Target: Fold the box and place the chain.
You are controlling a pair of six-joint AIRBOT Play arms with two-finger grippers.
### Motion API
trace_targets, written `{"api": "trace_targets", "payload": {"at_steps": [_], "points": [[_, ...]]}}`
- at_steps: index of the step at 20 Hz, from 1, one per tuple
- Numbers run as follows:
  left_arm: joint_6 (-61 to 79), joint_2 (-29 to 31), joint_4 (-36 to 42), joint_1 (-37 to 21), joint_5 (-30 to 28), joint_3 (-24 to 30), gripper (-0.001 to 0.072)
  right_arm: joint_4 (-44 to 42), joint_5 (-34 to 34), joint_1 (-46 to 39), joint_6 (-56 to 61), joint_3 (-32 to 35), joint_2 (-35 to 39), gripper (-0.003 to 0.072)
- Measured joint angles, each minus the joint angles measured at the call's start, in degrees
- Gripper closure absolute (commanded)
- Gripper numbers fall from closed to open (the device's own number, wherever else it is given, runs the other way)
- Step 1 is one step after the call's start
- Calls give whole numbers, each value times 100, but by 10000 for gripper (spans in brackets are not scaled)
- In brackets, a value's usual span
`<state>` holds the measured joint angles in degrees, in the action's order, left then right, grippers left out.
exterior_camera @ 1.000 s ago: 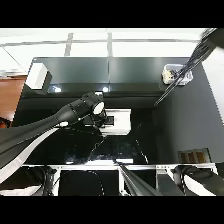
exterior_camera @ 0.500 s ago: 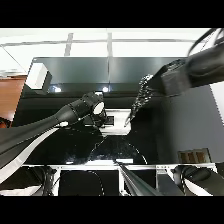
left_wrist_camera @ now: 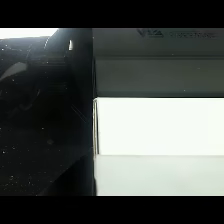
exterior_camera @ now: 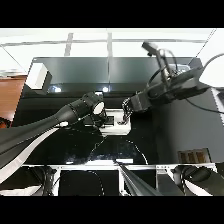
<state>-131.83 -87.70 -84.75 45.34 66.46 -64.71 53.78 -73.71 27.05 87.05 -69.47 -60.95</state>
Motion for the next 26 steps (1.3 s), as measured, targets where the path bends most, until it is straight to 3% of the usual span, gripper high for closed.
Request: {"api": "trace_targets", "payload": {"at_steps": [9, 10, 11, 15, 23, 24, 25, 26], "points": [[0, 0, 0, 0, 0, 0, 684, -251, 1154, 223, 236, 1082, -138, 664], [2, 0, 0, 0, 0, 0, 684, -247, 1202, 232, 236, 1128, -153, 556], [0, 0, 0, 0, 0, 0, 684, -249, 1287, 236, 240, 1165, -166, 338], [0, -2, 0, 0, -2, 0, 684, -170, 1307, 177, 251, 1231, -184, 323], [0, -28, -28, 0, 9, -4, 682, 793, 780, -643, 232, 1248, -184, 323], [-2, -35, -31, 0, 11, -7, 635, 841, 774, -667, 214, 1248, -184, 323], [-9, -44, -33, 0, 22, -13, 466, 887, 767, -680, 184, 1248, -184, 323], [-11, -52, -42, 0, 31, -31, 235, 925, 756, -684, 149, 1248, -184, 323]]}}
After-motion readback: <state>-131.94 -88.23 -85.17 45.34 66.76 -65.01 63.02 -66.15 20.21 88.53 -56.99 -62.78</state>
